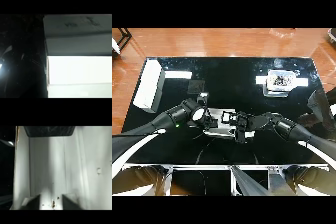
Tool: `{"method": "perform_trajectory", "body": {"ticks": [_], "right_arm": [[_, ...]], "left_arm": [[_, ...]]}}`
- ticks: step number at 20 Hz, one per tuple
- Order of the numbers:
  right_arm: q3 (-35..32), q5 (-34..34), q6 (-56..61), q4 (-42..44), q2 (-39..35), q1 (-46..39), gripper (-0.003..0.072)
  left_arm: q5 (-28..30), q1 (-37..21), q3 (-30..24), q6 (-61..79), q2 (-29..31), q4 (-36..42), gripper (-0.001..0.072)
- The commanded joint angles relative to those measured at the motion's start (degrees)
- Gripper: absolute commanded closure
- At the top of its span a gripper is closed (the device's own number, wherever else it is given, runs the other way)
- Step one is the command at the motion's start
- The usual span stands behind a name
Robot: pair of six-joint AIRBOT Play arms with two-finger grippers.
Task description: Fold the box and place the chain.
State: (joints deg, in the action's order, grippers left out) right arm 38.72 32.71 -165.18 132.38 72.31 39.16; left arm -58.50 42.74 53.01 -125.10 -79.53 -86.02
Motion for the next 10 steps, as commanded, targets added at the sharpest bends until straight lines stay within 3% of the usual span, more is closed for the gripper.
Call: {"method": "perform_trajectory", "body": {"ticks": [1, 3, 7, 10], "right_arm": [[0.04, 0.07, 2.97, -1.42, -0.28, -1.03, 0.0638], [0.09, 4.44, 14.23, -5.01, -2.95, -5.25, 0.0670], [3.89, 31.26, 36.48, -8.09, -13.03, -23.23, 0.0669], [1.92, 40.65, 52.30, -9.35, -16.90, -38.45, 0.0669]], "left_arm": [[-0.09, 0.00, 0.04, 0.02, -0.04, 0.00, 0.0690], [-0.24, 0.00, 0.04, 0.02, -0.04, 0.00, 0.0690], [-1.20, -0.02, 0.04, 0.04, -0.04, -0.20, 0.0693], [-1.07, 0.00, 0.04, 0.00, -0.04, -0.07, 0.0692]]}}
